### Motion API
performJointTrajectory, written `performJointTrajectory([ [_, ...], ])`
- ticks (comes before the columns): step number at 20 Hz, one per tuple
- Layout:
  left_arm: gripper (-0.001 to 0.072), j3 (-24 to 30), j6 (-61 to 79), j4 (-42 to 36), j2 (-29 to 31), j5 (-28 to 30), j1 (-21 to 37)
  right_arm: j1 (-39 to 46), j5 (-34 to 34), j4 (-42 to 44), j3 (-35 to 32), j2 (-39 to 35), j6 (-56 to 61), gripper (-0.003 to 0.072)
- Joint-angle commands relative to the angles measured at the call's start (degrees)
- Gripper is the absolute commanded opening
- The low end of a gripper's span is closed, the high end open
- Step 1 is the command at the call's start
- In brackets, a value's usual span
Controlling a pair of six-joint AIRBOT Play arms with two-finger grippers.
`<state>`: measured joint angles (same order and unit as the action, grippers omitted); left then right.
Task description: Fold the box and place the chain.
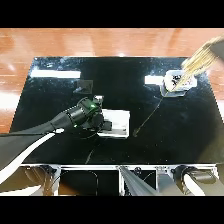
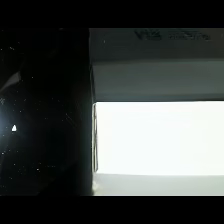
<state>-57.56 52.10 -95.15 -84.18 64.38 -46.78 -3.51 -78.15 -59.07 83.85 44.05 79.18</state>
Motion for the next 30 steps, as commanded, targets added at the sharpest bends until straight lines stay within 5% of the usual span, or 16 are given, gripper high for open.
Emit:
performJointTrajectory([
  [1,0.0021,0.0,0.0,-0.1,0.0,-0.4,0.0,-9.4,-0.9,0.1,-8.2,-2.2,-0.2,0.0029],
  [9,0.0021,0.0,0.0,-0.1,0.0,-0.3,0.0,-31.2,17.9,0.6,-28.4,0.5,6.3,0.0029],
  [18,0.002,0.0,0.0,-0.5,0.0,0.2,0.0,-34.9,19.5,-1.0,-31.2,8.2,6.3,0.0027],
  [26,0.0021,0.0,0.0,-0.5,0.0,0.0,0.0,-34.7,30.1,-1.0,-33.7,14.4,6.3,0.0028],
  [30,0.002,0.0,0.0,-0.5,0.0,-0.1,0.0,-34.7,28.1,-2.1,-33.8,17.5,6.8,0.0029],
])
